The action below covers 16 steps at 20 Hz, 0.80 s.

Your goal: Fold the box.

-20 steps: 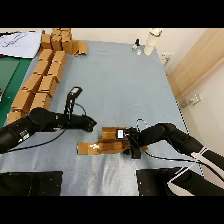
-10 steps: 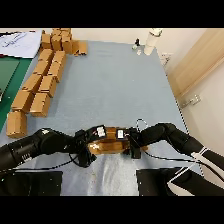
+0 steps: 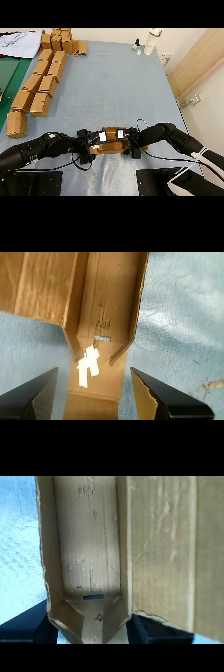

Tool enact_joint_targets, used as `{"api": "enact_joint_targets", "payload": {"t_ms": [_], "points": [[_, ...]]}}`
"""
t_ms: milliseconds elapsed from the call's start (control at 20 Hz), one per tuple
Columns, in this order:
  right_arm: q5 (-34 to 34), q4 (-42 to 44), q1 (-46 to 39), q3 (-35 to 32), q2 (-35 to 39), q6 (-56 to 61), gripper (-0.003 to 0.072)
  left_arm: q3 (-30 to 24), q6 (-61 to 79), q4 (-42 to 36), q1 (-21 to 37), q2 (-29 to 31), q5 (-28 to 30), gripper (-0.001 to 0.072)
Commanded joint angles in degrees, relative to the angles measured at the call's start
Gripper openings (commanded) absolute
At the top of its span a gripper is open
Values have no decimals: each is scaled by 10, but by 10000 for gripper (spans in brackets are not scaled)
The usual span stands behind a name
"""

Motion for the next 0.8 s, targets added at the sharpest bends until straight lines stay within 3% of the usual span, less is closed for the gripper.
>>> {"api": "enact_joint_targets", "payload": {"t_ms": [0, 50, 150, 350, 450, 750], "points": [[0, 0, 0, 0, 0, 0, 515, -1, 43, -42, -6, -26, 40, 696], [0, 0, 0, 0, 0, 0, 515, -1, 58, -56, -6, -30, 40, 695], [0, 0, 0, 0, 0, 0, 515, 3, 78, -69, -6, -30, 37, 522], [0, 0, 0, 0, 0, 0, 515, 3, 90, -68, -6, -30, 40, 517], [0, 0, 0, 0, 0, 0, 515, 3, 91, -68, -6, -30, 41, 186], [0, 0, 0, 0, 0, 0, 515, 3, 100, -69, -6, -30, 59, 164]]}}
